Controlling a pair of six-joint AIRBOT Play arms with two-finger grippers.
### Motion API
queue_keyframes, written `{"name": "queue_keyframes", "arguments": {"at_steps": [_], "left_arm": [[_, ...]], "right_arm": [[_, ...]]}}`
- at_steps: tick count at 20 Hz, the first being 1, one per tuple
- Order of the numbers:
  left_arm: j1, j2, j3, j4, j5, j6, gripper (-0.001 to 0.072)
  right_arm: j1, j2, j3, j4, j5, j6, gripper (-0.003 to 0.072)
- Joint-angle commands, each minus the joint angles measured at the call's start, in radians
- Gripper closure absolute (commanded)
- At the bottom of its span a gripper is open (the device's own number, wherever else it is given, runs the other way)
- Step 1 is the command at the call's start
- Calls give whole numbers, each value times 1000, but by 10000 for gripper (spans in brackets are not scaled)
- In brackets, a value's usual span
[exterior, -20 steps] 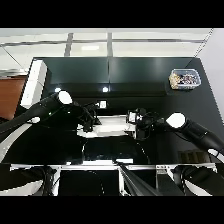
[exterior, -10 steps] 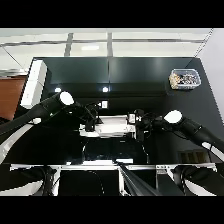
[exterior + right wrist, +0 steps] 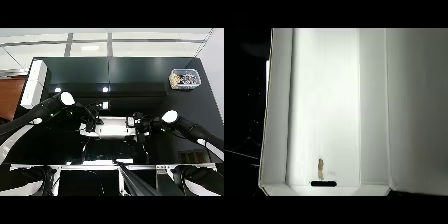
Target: Fold the box and place the chain.
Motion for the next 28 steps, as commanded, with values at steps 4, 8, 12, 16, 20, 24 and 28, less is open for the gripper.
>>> {"name": "queue_keyframes", "arguments": {"at_steps": [4, 8, 12, 16, 20, 24, 28], "left_arm": [[0, 0, 1, 2, 2, -2, 683], [0, 0, 1, 1, 2, -2, 683], [0, 0, 1, 1, 2, -2, 683], [0, 0, 1, 1, 2, -2, 683], [0, 0, 1, 1, 2, -2, 683], [0, 0, 1, 1, 3, -2, 683], [0, 0, 1, 0, 3, -2, 683]], "right_arm": [[0, -11, 0, -22, -3, 36, -14], [0, -32, 0, -13, -11, 39, -14], [1, -32, 0, -10, -16, 41, -14], [1, -32, 0, -12, -21, 47, -14], [1, -33, 0, -23, -25, 63, -14], [1, -33, 0, -26, -26, 66, -14], [1, -33, 0, -26, -32, 71, 151]]}}
